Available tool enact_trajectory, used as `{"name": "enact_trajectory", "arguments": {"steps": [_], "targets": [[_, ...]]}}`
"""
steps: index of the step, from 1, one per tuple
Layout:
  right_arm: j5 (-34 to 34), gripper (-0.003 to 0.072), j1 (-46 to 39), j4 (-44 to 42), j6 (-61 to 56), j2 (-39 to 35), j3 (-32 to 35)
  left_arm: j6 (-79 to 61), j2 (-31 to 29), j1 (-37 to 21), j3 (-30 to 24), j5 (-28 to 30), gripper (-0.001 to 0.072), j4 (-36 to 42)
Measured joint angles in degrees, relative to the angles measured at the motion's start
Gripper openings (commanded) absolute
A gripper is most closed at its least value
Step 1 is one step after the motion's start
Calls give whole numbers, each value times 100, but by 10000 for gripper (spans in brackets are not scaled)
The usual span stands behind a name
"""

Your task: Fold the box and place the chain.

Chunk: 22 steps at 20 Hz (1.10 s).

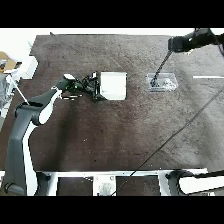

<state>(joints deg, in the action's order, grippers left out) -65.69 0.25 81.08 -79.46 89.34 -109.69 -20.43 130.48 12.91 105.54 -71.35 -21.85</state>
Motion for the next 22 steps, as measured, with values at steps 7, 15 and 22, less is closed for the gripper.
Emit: {"name": "enact_trajectory", "arguments": {"steps": [7, 15, 22], "targets": [[444, 0, 2, 162, 33, -181, 1021, 0, -2, 0, 0, 0, 344, 0], [1314, 0, 85, -492, 313, -826, 1469, 0, 0, 0, 0, 0, 344, 0], [2114, 0, 734, -608, 780, -1648, 1504, 2, 0, 0, 0, 0, 344, 0]]}}
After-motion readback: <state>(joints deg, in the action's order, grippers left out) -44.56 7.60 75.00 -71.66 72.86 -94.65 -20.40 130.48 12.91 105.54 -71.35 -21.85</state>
